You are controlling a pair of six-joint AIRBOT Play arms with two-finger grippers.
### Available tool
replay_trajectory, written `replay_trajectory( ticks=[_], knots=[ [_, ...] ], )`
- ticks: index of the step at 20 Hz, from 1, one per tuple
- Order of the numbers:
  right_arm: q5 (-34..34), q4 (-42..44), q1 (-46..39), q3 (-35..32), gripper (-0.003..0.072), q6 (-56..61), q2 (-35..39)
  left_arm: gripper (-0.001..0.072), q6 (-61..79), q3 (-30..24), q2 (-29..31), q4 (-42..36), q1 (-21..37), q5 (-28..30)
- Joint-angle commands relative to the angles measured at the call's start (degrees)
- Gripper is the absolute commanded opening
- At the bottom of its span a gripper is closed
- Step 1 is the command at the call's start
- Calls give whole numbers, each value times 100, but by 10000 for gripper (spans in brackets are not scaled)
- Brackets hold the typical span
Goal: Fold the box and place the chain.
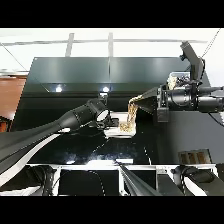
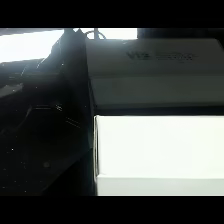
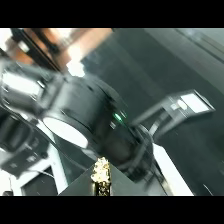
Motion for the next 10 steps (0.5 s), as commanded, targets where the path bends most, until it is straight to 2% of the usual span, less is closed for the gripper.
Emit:
replay_trajectory(
  ticks=[1, 4, 6, 10],
  knots=[
    [-280, 358, 210, 61, 9, 133, 2, 28, 0, 0, 0, 2, -2, 2],
    [-579, -170, 271, 50, 9, 225, -13, 28, 0, 0, 0, 2, -2, 2],
    [-575, -664, 302, -44, 9, 706, -79, 28, 2, 0, 0, 2, -2, 2],
    [-868, -1705, 505, -566, 16, 1137, -221, 28, 0, 0, 0, 2, -2, 4]
  ],
)
